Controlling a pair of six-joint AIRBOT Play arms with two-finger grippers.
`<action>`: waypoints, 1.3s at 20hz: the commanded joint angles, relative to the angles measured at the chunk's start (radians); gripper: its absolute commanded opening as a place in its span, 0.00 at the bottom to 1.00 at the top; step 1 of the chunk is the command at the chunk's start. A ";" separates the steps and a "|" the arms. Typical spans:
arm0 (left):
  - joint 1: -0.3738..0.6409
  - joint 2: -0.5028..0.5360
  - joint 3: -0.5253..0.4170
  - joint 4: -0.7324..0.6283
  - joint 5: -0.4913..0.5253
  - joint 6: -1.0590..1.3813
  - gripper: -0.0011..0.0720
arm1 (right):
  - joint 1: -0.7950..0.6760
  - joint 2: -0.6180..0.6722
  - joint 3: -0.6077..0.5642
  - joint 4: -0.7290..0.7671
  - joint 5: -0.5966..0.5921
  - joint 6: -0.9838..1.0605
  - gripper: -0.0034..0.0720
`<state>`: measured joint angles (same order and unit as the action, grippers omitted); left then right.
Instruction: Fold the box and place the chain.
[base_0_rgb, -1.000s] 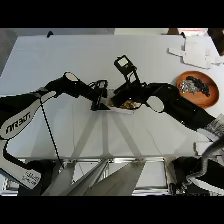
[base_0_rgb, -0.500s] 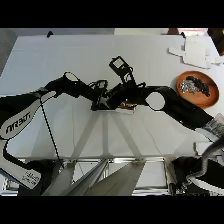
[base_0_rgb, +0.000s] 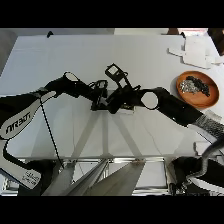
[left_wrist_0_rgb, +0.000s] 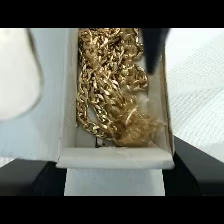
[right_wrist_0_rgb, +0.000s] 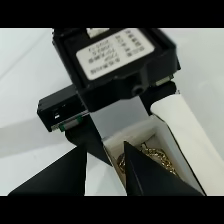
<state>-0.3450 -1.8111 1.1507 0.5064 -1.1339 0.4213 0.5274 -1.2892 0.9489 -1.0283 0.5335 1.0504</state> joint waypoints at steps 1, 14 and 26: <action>0.001 0.001 0.000 0.000 0.000 0.000 0.28 | 0.000 0.010 0.000 -0.029 0.059 -0.001 0.39; 0.001 0.001 0.000 0.000 0.000 0.000 0.28 | -0.295 0.390 -0.133 -0.152 0.332 -0.183 0.39; 0.001 0.001 0.000 0.000 0.000 0.000 0.28 | -0.476 0.072 -0.233 0.081 0.335 -0.858 0.68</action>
